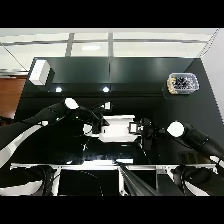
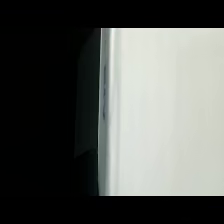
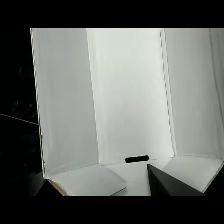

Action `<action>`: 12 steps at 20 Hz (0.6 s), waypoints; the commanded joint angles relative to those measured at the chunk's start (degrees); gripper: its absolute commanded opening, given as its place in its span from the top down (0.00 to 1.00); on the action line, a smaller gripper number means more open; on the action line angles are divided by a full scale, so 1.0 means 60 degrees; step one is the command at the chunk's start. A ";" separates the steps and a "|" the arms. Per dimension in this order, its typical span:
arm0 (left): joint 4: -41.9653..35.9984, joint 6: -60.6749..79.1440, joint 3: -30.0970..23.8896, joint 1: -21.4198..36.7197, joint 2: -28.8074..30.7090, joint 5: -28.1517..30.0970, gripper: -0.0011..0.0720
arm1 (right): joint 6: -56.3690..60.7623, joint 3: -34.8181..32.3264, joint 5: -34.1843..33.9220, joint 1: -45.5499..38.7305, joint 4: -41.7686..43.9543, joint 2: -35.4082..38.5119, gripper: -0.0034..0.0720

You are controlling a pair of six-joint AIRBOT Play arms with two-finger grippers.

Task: Fold the box and place the chain.

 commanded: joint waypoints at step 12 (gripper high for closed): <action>0.0000 -0.0004 0.0000 -0.0007 -0.0004 0.0000 0.95 | 0.0433 0.0962 -0.0328 -0.0841 0.0433 0.0000 0.10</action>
